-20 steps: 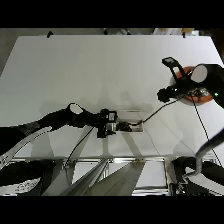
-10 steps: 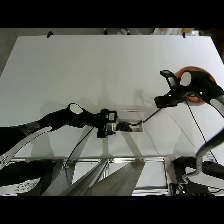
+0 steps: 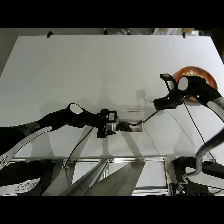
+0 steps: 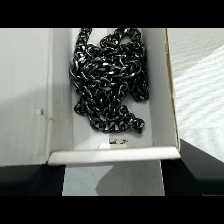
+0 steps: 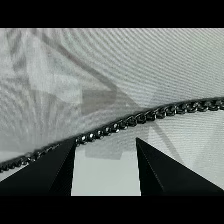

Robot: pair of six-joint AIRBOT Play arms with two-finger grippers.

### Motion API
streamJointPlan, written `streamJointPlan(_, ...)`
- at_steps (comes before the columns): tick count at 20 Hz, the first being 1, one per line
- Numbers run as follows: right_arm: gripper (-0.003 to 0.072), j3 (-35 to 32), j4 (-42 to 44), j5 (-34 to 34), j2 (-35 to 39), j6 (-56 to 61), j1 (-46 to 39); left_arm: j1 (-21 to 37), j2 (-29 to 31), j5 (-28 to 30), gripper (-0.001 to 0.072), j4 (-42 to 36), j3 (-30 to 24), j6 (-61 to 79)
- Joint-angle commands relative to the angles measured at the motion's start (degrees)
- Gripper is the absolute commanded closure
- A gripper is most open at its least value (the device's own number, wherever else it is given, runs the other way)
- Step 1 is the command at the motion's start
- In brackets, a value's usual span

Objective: Fold the box and place the chain.

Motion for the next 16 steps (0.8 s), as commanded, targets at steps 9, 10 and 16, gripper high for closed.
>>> streamJointPlan(9,0.0397,-0.09,-3.65,-1.68,-0.92,2.16,-0.04,0.02,0.02,0.00,0.0376,0.00,0.02,0.02)
streamJointPlan(10,0.0398,-0.09,-3.63,-1.73,-0.92,2.19,-0.02,0.02,0.02,0.02,0.0376,0.00,0.02,0.02)
streamJointPlan(16,0.0468,-0.09,-5.81,-2.49,-0.94,3.80,-0.04,0.02,0.02,0.00,0.0376,0.00,0.02,0.02)
